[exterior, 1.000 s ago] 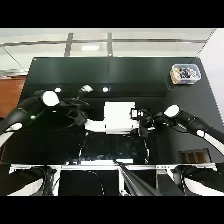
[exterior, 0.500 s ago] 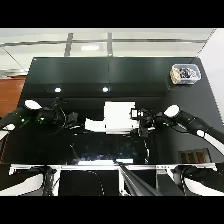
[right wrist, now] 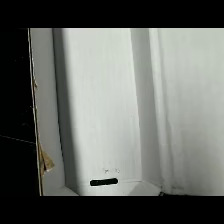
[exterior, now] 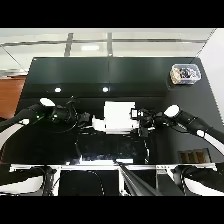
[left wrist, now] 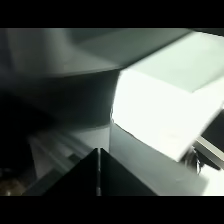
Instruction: Fold the box and place the chain.
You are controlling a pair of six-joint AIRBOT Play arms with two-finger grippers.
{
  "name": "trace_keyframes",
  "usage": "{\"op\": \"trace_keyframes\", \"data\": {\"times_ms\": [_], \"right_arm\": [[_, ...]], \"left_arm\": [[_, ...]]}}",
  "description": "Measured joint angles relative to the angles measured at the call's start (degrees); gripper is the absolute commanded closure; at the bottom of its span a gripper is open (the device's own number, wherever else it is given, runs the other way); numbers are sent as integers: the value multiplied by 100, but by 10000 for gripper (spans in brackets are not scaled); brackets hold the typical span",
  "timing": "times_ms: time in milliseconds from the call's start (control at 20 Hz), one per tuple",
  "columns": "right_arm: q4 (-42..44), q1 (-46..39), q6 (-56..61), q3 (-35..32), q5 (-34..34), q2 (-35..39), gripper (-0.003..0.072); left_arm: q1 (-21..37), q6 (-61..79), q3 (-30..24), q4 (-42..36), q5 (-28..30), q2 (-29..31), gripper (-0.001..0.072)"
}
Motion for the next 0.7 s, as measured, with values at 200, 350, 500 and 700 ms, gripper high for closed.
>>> {"op": "trace_keyframes", "data": {"times_ms": [200, 350, 500, 700], "right_arm": [[0, 0, 0, 0, 0, 0, 463], [0, 0, 0, 0, -2, 0, 463], [0, 0, 0, 0, -4, 0, 463], [0, 0, 2, 0, -11, 0, 464]], "left_arm": [[-63, 330, 214, -247, -188, -22, 48], [-168, 420, 337, -411, -258, -28, 150], [-372, 413, 509, -472, -278, -28, 217], [-686, -195, 848, -105, -249, -28, 217]]}}
